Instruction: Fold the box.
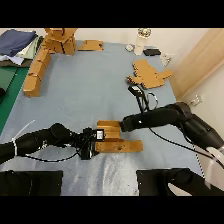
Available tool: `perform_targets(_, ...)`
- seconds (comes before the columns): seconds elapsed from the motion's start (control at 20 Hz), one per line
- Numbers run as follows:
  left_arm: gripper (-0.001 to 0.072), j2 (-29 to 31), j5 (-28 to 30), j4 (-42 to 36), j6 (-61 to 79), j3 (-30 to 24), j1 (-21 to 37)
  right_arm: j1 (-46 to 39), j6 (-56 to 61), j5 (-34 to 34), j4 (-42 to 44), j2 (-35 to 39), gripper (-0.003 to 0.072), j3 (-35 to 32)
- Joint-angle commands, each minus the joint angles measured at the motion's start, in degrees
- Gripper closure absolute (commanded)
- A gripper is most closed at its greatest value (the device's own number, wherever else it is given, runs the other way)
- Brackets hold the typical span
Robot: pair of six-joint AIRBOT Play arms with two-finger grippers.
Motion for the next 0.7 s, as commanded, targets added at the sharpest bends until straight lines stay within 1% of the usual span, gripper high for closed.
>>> perform_targets(0.0,0.0203,-0.02,0.02,0.0,-0.02,0.04,0.02,2.16,-6.71,-12.46,-3.82,10.16,0.0685,-4.44)
perform_targets(0.05,0.0202,-0.02,0.02,0.0,-0.02,0.04,0.02,3.93,-12.96,-15.13,-1.55,11.56,0.0683,-7.21)
perform_targets(0.1,0.0202,-0.02,0.02,0.0,-0.02,0.04,0.02,5.66,-18.01,-16.61,-0.55,12.0,0.0619,-9.88)
perform_targets(0.15,0.0203,-0.02,0.02,0.0,-0.02,0.04,0.02,7.56,-21.46,-16.63,-1.86,11.87,0.0346,-12.7)
perform_targets(0.2,0.0203,-0.02,0.0,0.0,-0.02,0.04,0.02,9.14,-23.52,-14.73,-4.68,11.47,0.0175,-15.28)
perform_targets(0.25,0.0202,-0.02,0.02,0.0,-0.02,0.04,0.02,10.12,-24.68,-11.45,-8.04,10.95,0.0175,-17.09)
perform_targets(0.3,0.0203,-0.02,0.02,0.0,-0.02,0.04,0.02,10.32,-24.72,-6.58,-11.85,10.25,0.0175,-18.27)
perform_targets(0.4,0.0202,-0.02,0.02,0.0,-0.02,0.04,0.02,10.23,-24.74,2.71,-19.45,8.66,0.0174,-18.71)
perform_targets(0.5,0.0203,-0.02,0.02,0.0,-0.02,0.04,0.02,10.23,-24.98,10.32,-23.96,7.17,0.0174,-18.67)
perform_targets(0.55,0.0202,-0.02,0.02,0.0,-0.02,0.04,0.02,10.27,-26.38,12.35,-23.34,6.45,0.0174,-18.56)
perform_targets(0.65,0.0203,-0.02,0.02,0.0,-0.02,0.04,0.02,10.27,-34.36,12.96,-16.72,5.2,0.0174,-18.25)
